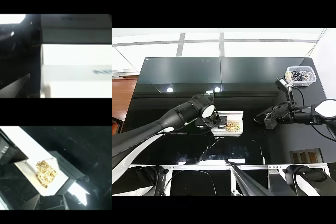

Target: Fold the box and place the chain.

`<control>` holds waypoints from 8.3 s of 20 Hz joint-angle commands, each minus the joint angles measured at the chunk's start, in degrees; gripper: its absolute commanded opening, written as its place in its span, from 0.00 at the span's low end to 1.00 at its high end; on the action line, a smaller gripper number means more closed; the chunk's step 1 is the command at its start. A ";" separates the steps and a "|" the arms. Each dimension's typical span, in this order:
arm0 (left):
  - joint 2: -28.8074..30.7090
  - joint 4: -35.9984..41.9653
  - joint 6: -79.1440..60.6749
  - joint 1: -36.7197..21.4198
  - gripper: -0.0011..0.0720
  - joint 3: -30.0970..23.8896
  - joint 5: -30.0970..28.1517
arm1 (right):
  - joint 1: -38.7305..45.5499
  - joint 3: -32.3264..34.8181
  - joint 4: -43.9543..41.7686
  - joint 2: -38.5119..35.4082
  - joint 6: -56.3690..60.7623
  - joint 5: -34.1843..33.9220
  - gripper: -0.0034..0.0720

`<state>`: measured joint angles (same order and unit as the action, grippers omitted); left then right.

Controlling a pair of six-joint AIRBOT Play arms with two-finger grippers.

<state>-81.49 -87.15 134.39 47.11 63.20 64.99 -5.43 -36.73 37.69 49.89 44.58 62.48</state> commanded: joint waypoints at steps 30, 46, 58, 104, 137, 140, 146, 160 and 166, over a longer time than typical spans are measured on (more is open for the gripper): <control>3.72 47.74 -141.94 -27.34 1.00 -25.79 -12.81 | 0.04 -0.04 0.46 0.00 4.74 -7.17 0.50; 3.61 54.84 -146.42 -23.85 0.99 -25.79 -16.48 | 0.04 -0.04 0.50 0.00 4.70 -9.09 0.50; 3.65 54.55 -138.88 -18.12 0.57 -25.79 -21.31 | -4.57 -2.91 -0.44 5.09 13.05 -25.42 0.99; 3.69 54.38 -138.88 -18.12 0.57 -25.79 -21.09 | -17.05 -8.55 6.08 17.70 -32.41 -4.61 0.36; 3.69 54.38 -138.90 -18.12 0.57 -25.79 -21.11 | -12.72 -8.79 8.81 10.58 9.29 7.02 0.06; 3.69 54.36 -138.90 -18.12 0.57 -25.79 -21.09 | -13.31 -4.55 -4.59 10.69 10.47 0.66 0.06; 3.67 54.38 -138.90 -18.12 0.57 -25.79 -21.14 | -13.27 -2.75 -13.27 19.39 13.09 -2.47 0.06; 3.69 55.12 -138.88 -18.12 0.57 -25.79 -21.27 | -13.27 -3.21 -3.39 22.25 17.53 -4.33 0.06; 5.07 49.68 -133.90 -18.14 0.59 -25.16 -18.80 | -6.71 -15.21 -6.36 15.63 16.20 14.14 0.06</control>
<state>-77.28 -33.52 -2.74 28.99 37.58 44.05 -15.81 -46.78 34.63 68.55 61.49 66.08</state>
